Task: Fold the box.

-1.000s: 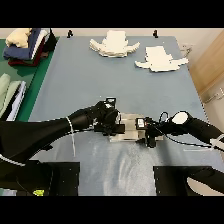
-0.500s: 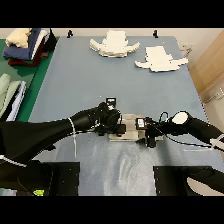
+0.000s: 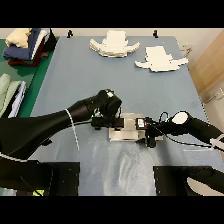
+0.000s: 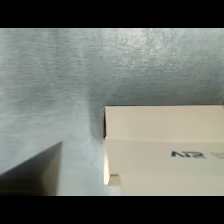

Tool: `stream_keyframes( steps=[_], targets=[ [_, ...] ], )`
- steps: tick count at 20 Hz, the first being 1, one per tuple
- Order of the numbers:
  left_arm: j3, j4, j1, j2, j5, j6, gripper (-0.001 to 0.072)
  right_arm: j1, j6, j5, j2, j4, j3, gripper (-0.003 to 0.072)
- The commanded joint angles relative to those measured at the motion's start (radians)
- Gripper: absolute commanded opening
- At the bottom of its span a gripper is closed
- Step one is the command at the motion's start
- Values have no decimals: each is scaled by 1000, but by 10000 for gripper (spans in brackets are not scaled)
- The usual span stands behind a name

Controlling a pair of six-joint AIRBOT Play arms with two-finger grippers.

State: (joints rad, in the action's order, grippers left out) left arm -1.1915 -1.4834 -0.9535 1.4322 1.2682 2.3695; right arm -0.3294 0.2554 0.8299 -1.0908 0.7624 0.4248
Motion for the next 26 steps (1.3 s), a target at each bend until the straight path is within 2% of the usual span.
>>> stream_keyframes(
  steps=[1, 2, 4, 5, 7, 10, 13, 14, 15, 16, 18, 21, 24, 26],
  targets=[
    [-99, 78, 84, -1, 261, -179, 72, 0, 0, 0, -1, 0, 0, 491],
    [-125, 127, 119, -1, 335, -279, 15, 0, 0, 0, -1, 0, 0, 490],
    [-150, 258, 194, -1, 460, -407, 14, 0, 0, 0, -1, 0, 0, 491],
    [-149, 317, 223, -1, 494, -467, 15, 0, 0, 0, -1, 0, 0, 490],
    [-149, 335, 251, -1, 514, -539, 15, 0, 0, 0, -1, 0, 0, 491],
    [-142, 335, 256, 0, 459, -636, 15, 0, 0, 0, -1, 0, 0, 491],
    [-100, 336, 254, 0, 255, -649, 18, 0, 0, 0, -1, 0, 0, 491],
    [-85, 334, 255, 0, 198, -649, 181, 0, 0, 0, -1, 0, 0, 490],
    [-72, 327, 256, 0, 164, -630, 497, 0, 0, 0, -1, 0, 0, 490],
    [-67, 296, 257, 0, 161, -593, 548, 0, 0, 0, -1, 0, 0, 491],
    [-66, 240, 256, 0, 163, -528, 548, 0, 0, 0, -1, 0, 0, 491],
    [-40, 241, 217, 0, 93, -402, 548, 0, 0, 0, -1, 0, 0, 491],
    [-2, 237, 115, 0, -36, -299, 548, 0, 0, 0, -1, 0, 0, 491],
    [8, 183, 40, 0, -91, -211, 548, 0, 0, 0, -1, 0, 0, 491]
  ],
)
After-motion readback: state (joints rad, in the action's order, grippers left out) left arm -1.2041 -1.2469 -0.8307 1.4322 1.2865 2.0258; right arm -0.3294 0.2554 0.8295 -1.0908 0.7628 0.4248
